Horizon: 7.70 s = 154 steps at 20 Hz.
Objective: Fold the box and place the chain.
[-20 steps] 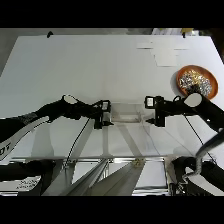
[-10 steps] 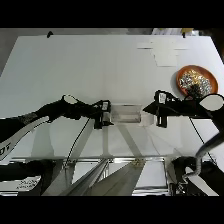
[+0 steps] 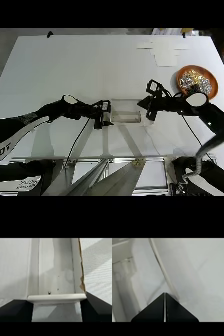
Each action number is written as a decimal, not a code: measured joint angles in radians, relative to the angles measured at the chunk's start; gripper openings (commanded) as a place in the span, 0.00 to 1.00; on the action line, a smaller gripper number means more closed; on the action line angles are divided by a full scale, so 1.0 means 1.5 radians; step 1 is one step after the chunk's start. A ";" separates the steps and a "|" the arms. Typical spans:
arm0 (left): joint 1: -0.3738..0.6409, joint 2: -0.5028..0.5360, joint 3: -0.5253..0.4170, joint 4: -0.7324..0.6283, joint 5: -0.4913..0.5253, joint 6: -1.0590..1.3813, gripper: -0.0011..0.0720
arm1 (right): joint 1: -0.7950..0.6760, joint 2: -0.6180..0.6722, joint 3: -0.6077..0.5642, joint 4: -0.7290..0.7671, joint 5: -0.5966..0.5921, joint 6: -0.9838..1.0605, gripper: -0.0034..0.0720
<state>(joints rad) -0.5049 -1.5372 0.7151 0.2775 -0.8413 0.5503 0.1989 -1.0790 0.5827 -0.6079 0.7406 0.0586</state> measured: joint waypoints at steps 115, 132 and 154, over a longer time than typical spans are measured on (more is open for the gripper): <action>0.000 0.000 0.000 0.000 0.000 -0.001 0.05 | -0.075 0.052 -0.101 -0.036 0.152 0.616 0.45; 0.000 0.000 0.000 0.000 0.000 0.000 0.05 | 0.192 -0.051 0.067 -0.379 0.115 1.132 0.59; 0.000 0.000 0.000 0.000 0.000 -0.001 0.05 | 0.322 -0.203 0.215 -0.639 0.240 1.495 0.28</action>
<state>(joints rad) -0.5049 -1.5372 0.7151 0.2771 -0.8417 0.5495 0.6823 -1.3838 0.9054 -1.5665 1.1011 2.3005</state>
